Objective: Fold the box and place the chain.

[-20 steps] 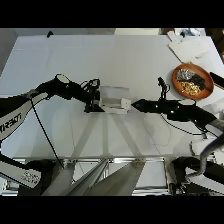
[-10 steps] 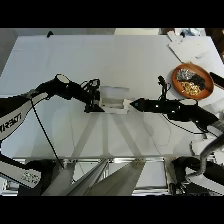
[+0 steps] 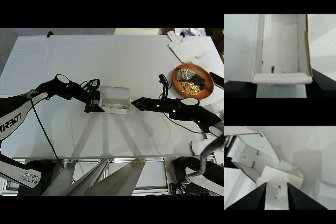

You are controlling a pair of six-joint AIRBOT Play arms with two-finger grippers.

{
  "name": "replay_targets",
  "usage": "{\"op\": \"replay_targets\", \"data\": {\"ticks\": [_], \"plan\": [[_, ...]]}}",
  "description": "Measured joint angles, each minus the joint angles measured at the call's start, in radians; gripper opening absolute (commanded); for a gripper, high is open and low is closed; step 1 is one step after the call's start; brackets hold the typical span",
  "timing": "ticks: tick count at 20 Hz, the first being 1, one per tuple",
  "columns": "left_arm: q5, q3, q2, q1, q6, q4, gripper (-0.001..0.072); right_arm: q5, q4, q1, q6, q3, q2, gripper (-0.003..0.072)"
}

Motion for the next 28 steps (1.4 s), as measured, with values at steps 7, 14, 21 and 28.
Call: {"op": "replay_targets", "data": {"ticks": [7,14,21,28], "plan": [[0.0,0.0,0.0,0.0,0.0,0.0,0.0396,-0.015,-0.087,0.0,0.051,0.0,0.008,0.0477],[0.0,0.0,0.0,0.0,0.0,0.0,0.0396,0.057,-0.083,0.0,0.107,0.0,0.008,0.0475],[0.0,0.0,0.0,0.0,0.0,0.0,0.0396,0.103,-0.01,0.0,0.118,0.0,0.008,0.0458],[0.0,0.0,0.0,0.0,0.0,0.0,0.0396,0.072,0.002,0.042,0.116,0.002,0.008,0.04]]}}
